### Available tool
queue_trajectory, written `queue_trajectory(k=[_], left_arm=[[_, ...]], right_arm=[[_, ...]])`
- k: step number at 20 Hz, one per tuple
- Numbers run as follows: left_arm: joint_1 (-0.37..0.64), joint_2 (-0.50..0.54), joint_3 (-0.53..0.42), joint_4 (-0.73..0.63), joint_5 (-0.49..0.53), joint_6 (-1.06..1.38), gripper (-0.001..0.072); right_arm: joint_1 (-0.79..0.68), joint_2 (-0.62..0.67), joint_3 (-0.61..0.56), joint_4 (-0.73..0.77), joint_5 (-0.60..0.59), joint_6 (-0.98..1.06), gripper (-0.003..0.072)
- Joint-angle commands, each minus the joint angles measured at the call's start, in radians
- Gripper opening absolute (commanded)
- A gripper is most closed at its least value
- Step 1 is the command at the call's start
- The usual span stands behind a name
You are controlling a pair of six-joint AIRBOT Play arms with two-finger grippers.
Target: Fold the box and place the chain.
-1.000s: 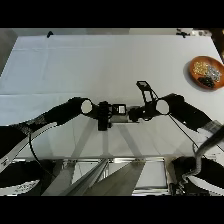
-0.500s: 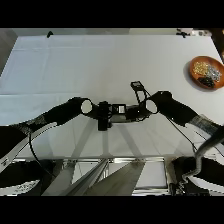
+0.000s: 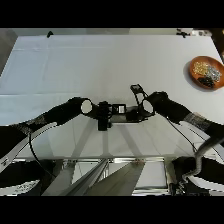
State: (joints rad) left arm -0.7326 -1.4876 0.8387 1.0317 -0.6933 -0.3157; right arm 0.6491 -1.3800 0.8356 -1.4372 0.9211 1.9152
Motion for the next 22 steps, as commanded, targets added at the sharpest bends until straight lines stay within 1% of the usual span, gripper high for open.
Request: queue_trajectory(k=[1, 4, 5, 6, 7, 13, 14, 15, 16, 17, 20, 21, 22], left_arm=[[0.000, 0.001, 0.000, 0.000, 0.000, 0.001, 0.0276], [0.000, 0.001, 0.000, -0.002, 0.000, 0.001, 0.0276], [0.000, 0.001, 0.000, -0.002, 0.000, 0.001, 0.0276], [0.000, 0.001, 0.000, -0.002, 0.000, 0.001, 0.0276], [0.000, 0.001, 0.000, -0.002, 0.000, 0.002, 0.0276], [0.000, 0.001, 0.000, -0.002, 0.000, 0.001, 0.0276], [0.000, 0.001, 0.000, -0.002, 0.000, 0.002, 0.0276], [0.000, 0.001, 0.000, -0.002, 0.000, 0.001, 0.0276], [0.000, 0.001, 0.000, -0.002, 0.000, 0.002, 0.0276], [0.000, 0.001, 0.000, -0.002, 0.000, 0.002, 0.0276], [0.000, 0.001, 0.000, -0.002, 0.001, 0.002, 0.0276], [0.000, 0.001, 0.000, -0.002, 0.001, 0.001, 0.0276], [0.000, 0.001, 0.000, -0.002, 0.000, 0.001, 0.0276]], right_arm=[[0.000, -0.003, 0.000, -0.005, -0.021, -0.012, 0.0246], [0.000, -0.003, 0.000, 0.002, -0.024, -0.012, 0.0238], [0.000, -0.003, 0.000, 0.002, -0.024, -0.012, 0.0180], [0.000, -0.003, 0.000, 0.001, -0.024, -0.012, 0.0050], [0.000, -0.003, 0.000, 0.002, -0.024, -0.012, 0.0018], [0.000, -0.002, 0.000, 0.001, -0.019, -0.013, 0.0022], [0.000, 0.000, 0.000, 0.002, -0.015, -0.013, 0.0089], [0.000, 0.006, 0.000, 0.001, -0.011, -0.018, 0.0219], [0.000, 0.019, 0.000, 0.002, -0.012, -0.046, 0.0367], [0.000, 0.034, 0.000, 0.001, -0.013, -0.068, 0.0447], [0.000, 0.084, 0.000, -0.003, -0.007, -0.092, 0.0454], [0.000, 0.099, 0.000, -0.008, 0.001, -0.093, 0.0476], [0.000, 0.114, 0.000, -0.018, 0.010, -0.093, 0.0482]])
